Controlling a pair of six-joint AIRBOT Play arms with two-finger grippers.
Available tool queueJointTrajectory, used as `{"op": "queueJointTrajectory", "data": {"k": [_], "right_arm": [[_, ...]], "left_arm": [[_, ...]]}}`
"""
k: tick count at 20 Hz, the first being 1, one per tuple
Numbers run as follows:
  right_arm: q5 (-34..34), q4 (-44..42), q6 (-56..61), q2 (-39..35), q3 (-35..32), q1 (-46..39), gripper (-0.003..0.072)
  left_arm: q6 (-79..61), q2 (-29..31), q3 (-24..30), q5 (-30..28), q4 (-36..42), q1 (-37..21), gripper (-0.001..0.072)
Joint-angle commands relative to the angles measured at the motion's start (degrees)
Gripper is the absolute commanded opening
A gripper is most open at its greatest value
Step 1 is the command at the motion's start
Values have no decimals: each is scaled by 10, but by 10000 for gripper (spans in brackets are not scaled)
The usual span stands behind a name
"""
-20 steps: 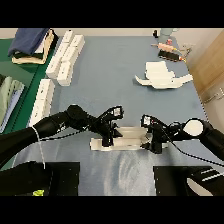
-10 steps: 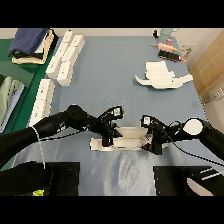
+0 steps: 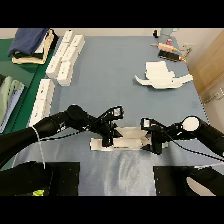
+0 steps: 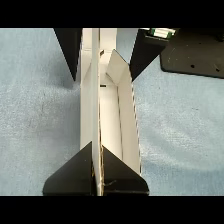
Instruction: Fold the box.
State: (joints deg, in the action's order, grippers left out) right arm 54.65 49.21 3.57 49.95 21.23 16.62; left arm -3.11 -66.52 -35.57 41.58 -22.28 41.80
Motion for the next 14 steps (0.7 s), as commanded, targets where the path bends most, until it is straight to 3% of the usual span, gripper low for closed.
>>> {"op": "queueJointTrajectory", "data": {"k": [1,14], "right_arm": [[8,-36,-62,16,-5,-18,704],[-5,-36,-97,62,-9,-18,683]], "left_arm": [[0,0,0,0,0,0,16],[0,0,0,0,0,0,16]]}}
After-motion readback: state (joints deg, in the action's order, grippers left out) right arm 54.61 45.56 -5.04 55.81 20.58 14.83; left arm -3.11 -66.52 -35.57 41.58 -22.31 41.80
